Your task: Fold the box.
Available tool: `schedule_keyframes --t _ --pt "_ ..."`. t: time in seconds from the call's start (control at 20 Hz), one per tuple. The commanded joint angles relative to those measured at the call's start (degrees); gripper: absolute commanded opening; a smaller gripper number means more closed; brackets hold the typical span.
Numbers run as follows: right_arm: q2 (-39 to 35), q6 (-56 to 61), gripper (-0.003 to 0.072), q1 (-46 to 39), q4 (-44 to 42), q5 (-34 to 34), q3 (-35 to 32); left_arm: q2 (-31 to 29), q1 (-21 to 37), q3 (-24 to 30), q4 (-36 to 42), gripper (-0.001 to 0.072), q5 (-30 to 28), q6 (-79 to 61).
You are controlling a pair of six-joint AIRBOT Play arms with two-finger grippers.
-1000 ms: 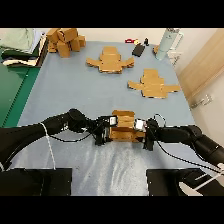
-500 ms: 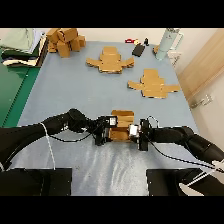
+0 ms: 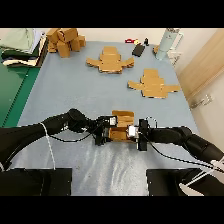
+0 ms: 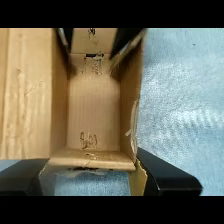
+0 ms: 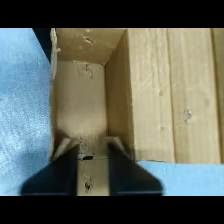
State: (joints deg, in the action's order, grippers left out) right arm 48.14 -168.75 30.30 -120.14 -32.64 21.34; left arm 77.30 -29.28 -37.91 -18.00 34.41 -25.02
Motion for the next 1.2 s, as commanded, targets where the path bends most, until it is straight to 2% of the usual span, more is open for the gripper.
schedule_keyframes --t 0.0,0.1,0.25,0.35,0.4,0.45,0.5,0.6,0.75,0.85,0.95,1.15 --pt "-2.7 10.2 0.0097 0.0 7.0 -2.9 0.2 0.0 0.0 -0.1 0.0 0.0542 0.1 0.0" --pt "-6.5 29.0 0.0005 0.0 16.5 -5.2 0.8 0.0 0.0 -0.1 0.0 0.0543 0.0 0.0" --pt "-12.3 69.2 0.0004 -0.1 37.7 -11.6 3.0 0.0 0.0 -0.1 0.0 0.0543 0.1 0.0" --pt "-14.1 100.9 0.0004 -1.6 56.9 -21.8 4.3 0.0 0.0 -0.1 0.0 0.0543 0.1 0.0" --pt "-14.1 112.3 0.0003 -4.0 61.2 -28.3 4.3 0.0 0.0 -0.1 0.0 0.0542 0.1 0.0" --pt "-13.7 115.6 0.0003 -7.0 59.9 -31.7 4.1 0.0 0.0 -0.1 0.0 0.0543 0.1 0.0" --pt "-12.8 114.2 0.0003 -10.7 53.7 -31.8 3.5 0.0 0.0 -0.1 0.0 0.0543 0.1 0.0" --pt "-9.9 103.0 0.0003 -16.3 36.5 -27.1 1.7 0.0 0.0 -0.1 0.0 0.0543 0.1 0.0" --pt "-4.6 89.0 0.0003 -18.1 17.2 -19.6 0.7 0.0 0.0 -0.1 0.0 0.0543 0.1 0.0" --pt "-1.2 83.9 0.0002 -18.1 12.3 -18.1 0.7 0.0 0.0 -0.1 0.0 0.0542 0.1 0.0" --pt "1.0 82.4 0.0002 -18.1 11.6 -18.2 0.8 0.0 0.0 -0.1 0.0 0.0542 0.1 0.0" --pt "-1.0 78.7 0.0002 -18.1 7.7 -18.4 1.0 0.0 0.0 -0.1 0.0 0.0542 0.1 0.0"
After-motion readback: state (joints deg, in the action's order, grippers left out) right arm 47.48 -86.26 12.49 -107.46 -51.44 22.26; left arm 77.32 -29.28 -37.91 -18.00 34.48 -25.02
